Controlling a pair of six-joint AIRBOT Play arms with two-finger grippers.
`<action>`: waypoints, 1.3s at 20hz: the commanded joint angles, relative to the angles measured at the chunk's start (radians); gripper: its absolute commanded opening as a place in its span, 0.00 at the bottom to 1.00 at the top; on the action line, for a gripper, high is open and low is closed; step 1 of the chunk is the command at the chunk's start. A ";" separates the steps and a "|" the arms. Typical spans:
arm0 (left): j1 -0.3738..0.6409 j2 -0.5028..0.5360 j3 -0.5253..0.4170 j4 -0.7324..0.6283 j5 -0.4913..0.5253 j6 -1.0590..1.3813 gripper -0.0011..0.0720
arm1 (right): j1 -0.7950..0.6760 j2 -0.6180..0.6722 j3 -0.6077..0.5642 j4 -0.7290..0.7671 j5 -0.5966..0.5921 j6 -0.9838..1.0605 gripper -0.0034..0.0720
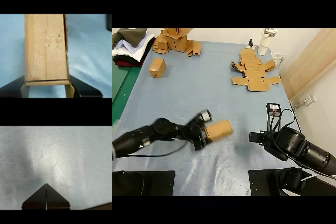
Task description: Fold the box.
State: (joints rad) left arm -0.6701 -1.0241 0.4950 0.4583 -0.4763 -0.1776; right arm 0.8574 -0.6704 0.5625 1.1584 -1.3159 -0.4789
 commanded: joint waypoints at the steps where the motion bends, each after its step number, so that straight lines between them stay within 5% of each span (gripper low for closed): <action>1: 0.216 0.129 0.011 0.357 0.024 -0.482 0.67 | -0.054 -0.008 0.013 0.015 0.053 -0.011 0.04; 4: 0.510 0.147 0.011 0.603 0.021 -0.695 0.67 | -0.092 -0.009 0.013 0.029 0.118 -0.039 0.04; 6: 0.697 0.100 0.029 0.600 0.021 -0.695 0.67 | -0.100 -0.010 0.013 0.027 0.167 -0.038 0.04; 9: 0.845 -0.049 0.130 0.600 0.020 -0.694 0.67 | -0.100 -0.016 0.013 0.014 0.224 -0.038 0.04; 20: 0.835 -0.618 0.777 0.596 0.018 -0.695 0.67 | -0.100 -0.154 0.013 0.021 0.310 -0.008 0.05; 26: 0.821 -0.823 0.988 0.592 0.022 -0.695 0.67 | -0.099 -0.184 0.014 0.063 0.374 0.010 0.04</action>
State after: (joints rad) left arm 0.1551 -1.7584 1.3880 1.0515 -0.4557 -0.8726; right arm 0.7586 -0.8425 0.5758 1.1976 -0.9703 -0.4858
